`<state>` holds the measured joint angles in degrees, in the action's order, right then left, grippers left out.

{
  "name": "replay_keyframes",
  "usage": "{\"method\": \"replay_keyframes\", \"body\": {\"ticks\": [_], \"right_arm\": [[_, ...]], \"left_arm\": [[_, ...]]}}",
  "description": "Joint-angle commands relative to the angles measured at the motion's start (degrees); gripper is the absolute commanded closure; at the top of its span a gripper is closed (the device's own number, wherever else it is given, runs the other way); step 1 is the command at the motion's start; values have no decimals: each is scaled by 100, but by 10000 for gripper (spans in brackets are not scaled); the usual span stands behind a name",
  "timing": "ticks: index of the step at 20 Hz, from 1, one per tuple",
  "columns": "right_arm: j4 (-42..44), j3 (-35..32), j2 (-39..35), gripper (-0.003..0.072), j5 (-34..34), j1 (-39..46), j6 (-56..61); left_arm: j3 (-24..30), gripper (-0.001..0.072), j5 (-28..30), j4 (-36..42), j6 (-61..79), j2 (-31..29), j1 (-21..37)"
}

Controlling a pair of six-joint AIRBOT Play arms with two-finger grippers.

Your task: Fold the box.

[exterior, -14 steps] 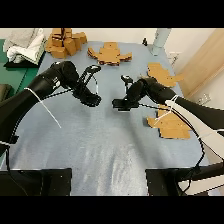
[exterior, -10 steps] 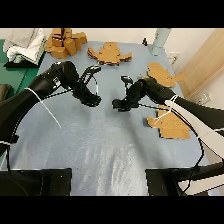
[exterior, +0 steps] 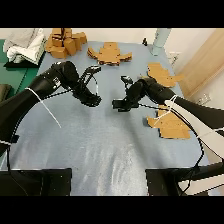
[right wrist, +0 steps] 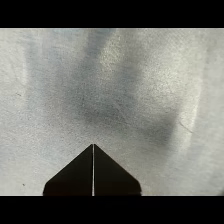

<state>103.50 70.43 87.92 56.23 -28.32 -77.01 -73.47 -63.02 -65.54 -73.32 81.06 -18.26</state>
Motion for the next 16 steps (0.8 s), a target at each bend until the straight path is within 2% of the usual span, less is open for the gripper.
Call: {"method": "replay_keyframes", "body": {"ticks": [1, 9, 10, 11, 12, 13, 16], "right_arm": [[2, 2, 7, 681, -70, 2, 2], [256, 61, 33, 680, -448, 22, 111], [162, 275, 26, 633, -238, 129, 111], [-55, 581, 4, 492, 186, 278, 111], [-540, 962, -28, 284, 807, 476, 114], [-1202, 1272, -68, 156, 1456, 693, 190], [-3488, 1587, -328, 156, 3064, 1521, 236]], "left_arm": [[2, 698, 2, 0, 2, 2, 2], [2, 698, 2, 0, 2, 2, 2], [2, 698, 2, 0, 2, 2, 2], [2, 699, 2, 0, 2, 2, 2], [0, 698, 0, 0, 2, 2, 2], [2, 698, 2, 0, 2, 2, 2], [2, 698, 149, 2, 2, 2, 2]]}}
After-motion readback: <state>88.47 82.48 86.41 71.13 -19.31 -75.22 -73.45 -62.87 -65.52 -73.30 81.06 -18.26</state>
